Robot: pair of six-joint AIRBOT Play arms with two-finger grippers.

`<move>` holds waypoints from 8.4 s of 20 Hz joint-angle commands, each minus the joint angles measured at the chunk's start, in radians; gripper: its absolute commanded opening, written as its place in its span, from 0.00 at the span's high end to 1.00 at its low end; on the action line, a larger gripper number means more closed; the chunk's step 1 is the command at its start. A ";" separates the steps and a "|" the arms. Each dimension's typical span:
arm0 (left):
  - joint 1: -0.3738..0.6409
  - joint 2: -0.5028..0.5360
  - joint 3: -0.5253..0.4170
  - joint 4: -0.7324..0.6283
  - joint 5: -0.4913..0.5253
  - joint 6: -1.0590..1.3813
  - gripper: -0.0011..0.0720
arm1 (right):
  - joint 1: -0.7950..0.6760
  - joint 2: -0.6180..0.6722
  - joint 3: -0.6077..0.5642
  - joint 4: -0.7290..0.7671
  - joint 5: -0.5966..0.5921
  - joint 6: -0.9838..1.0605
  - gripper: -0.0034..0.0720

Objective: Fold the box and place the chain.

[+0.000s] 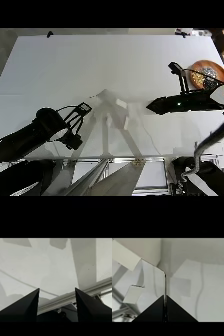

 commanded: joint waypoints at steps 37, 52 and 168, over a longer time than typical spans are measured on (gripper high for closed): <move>0.371 -0.441 0.378 -0.734 0.399 1.147 0.28 | 0.012 -0.048 -0.238 -0.323 -0.264 0.185 0.94; 0.328 -0.615 0.401 -0.961 0.509 1.181 0.03 | 0.012 -0.048 -0.238 -0.322 -0.260 0.184 0.94; 0.267 -0.626 0.349 -0.857 0.564 1.638 0.97 | 0.012 0.323 -0.283 -0.307 -0.159 -0.348 0.50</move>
